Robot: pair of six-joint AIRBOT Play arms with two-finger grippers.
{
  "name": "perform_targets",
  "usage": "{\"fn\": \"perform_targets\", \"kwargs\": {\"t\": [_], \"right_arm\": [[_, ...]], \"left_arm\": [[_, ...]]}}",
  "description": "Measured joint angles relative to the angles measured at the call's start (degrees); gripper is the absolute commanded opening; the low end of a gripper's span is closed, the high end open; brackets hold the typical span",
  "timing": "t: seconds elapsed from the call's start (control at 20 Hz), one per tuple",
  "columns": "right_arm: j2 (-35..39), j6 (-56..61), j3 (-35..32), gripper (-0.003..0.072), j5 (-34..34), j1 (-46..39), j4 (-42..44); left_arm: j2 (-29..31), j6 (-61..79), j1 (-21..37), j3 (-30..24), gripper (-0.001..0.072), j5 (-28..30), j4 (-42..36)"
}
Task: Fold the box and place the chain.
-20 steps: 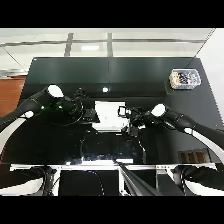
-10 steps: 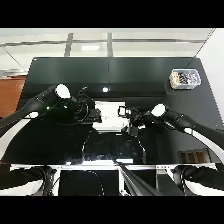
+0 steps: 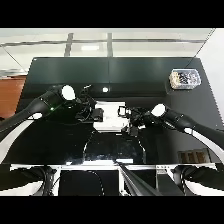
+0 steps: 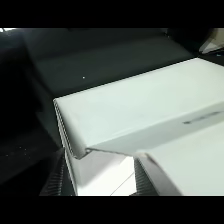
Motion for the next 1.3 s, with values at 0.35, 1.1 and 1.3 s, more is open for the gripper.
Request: {"fn": "perform_targets", "kwargs": {"t": [0.35,1.1,1.3], "right_arm": [[0.0,0.02,0.0,0.0306,0.0,0.0,0.0],[0.0,0.0,0.0,0.0306,-0.04,0.0,0.02],[0.0,-0.02,0.0,0.0306,-0.02,0.0,0.02]], "left_arm": [[0.0,-4.55,-2.1,1.36,0.0341,0.33,3.87],[-0.15,-15.74,-5.99,2.23,0.0277,-0.59,17.33],[-2.1,-18.97,-8.15,4.26,0.0277,-2.67,20.61]]}}
